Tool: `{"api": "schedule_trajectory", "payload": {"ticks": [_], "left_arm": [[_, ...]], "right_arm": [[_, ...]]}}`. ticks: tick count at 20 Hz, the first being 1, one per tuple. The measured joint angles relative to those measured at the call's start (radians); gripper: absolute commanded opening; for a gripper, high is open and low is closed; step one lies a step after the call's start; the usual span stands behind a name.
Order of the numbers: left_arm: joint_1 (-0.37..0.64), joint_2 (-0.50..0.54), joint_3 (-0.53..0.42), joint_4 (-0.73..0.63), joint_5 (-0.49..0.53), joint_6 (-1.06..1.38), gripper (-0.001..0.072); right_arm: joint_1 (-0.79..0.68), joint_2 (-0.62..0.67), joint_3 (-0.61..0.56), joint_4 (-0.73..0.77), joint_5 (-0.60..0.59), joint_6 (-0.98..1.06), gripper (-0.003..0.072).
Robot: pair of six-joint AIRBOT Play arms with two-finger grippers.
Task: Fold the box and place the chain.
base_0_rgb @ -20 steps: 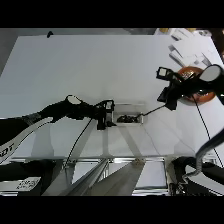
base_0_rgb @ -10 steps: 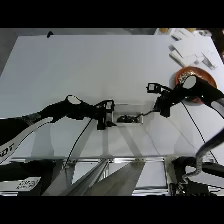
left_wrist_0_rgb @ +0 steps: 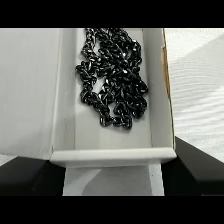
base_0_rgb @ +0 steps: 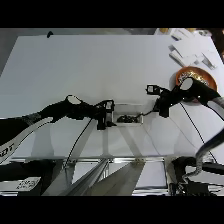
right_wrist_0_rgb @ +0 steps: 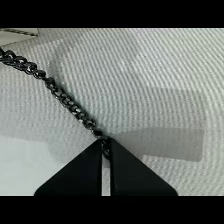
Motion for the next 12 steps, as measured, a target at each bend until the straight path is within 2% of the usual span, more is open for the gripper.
{"api": "schedule_trajectory", "payload": {"ticks": [3, 5, 7, 12], "left_arm": [[0.000, 0.000, 0.000, 0.000, 0.000, 0.000, 0.0207], [0.000, 0.000, 0.000, 0.000, 0.000, 0.000, 0.0207], [0.000, 0.000, 0.000, 0.000, 0.000, 0.000, 0.0207], [0.000, 0.000, 0.000, 0.000, 0.000, 0.000, 0.0207]], "right_arm": [[0.000, 0.002, -0.002, -0.001, 0.006, 0.000, 0.0021], [0.002, 0.035, -0.005, -0.009, 0.058, 0.000, 0.0020], [0.001, 0.103, -0.002, -0.001, 0.064, 0.003, 0.0020], [0.001, 0.355, -0.010, 0.050, 0.197, 0.035, 0.0020]]}}
